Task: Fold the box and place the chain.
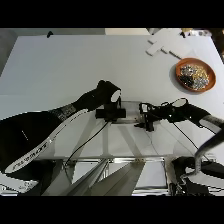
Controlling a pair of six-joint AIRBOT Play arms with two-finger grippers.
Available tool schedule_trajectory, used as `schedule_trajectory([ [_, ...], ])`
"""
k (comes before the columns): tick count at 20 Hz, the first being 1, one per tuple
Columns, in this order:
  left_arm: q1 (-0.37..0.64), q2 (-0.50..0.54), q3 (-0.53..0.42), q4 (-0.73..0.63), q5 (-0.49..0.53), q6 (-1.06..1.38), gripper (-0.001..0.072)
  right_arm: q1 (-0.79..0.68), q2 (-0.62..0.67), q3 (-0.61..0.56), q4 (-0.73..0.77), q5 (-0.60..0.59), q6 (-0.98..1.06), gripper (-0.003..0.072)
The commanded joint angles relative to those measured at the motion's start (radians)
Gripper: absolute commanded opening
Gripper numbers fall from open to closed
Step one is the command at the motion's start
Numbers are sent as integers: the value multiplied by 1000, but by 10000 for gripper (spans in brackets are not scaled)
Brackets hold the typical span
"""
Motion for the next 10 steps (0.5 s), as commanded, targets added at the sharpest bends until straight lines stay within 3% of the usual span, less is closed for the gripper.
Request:
schedule_trajectory([
  [1, -8, -6, 7, 6, -23, -16, 3, 0, 0, 0, 0, 2, 2, 337],
  [4, -9, -6, 7, 8, -26, -16, 4, 0, 0, 0, 1, 2, 2, 337],
  [5, -9, -6, 7, 8, -26, -12, 60, 0, 0, 0, 1, 2, 2, 337],
  [7, -9, -3, 7, 8, -27, -10, 295, 0, 0, 0, 0, 2, 2, 337],
  [8, -8, -1, 7, 8, -27, -10, 353, 0, 0, 0, 1, 2, 2, 337],
  [10, -6, 5, 7, 9, -30, 8, 351, 0, 0, 0, 0, 2, 2, 337],
])
